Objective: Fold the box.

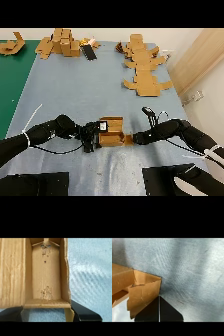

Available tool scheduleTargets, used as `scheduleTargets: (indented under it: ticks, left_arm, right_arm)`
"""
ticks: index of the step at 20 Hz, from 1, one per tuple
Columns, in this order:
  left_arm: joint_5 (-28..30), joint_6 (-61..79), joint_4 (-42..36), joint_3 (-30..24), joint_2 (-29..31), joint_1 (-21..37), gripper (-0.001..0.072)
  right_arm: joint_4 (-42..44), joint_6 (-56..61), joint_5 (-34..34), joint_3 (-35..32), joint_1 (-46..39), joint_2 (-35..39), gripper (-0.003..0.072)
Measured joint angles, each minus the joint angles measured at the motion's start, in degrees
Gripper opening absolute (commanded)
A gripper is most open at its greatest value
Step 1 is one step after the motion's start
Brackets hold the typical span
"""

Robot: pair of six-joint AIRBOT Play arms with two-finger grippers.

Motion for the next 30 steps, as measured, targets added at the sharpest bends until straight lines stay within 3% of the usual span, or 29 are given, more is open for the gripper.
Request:
scheduleTargets:
  ticks: [9,23,27,29,30]
  left_arm:
    - [0.0,0.0,0.0,0.0,0.0,0.0,0.0501]
    - [0.2,0.0,-0.1,0.0,0.0,0.0,0.0501]
    - [0.1,0.0,-0.1,0.0,0.0,0.0,0.0501]
    - [0.1,0.0,0.0,0.0,0.0,0.0,0.0500]
    - [0.1,0.0,0.0,0.0,0.0,0.0,0.0501]
  right_arm:
    - [-2.1,1.6,0.0,0.0,-0.1,0.0,0.0004]
    - [6.7,0.5,0.0,0.1,0.2,1.2,0.0004]
    - [5.8,0.6,-0.9,0.0,0.1,3.3,0.0006]
    - [6.5,0.6,-0.7,0.0,0.8,4.0,0.0114]
    - [6.9,0.6,-0.7,0.0,1.5,4.0,0.0114]
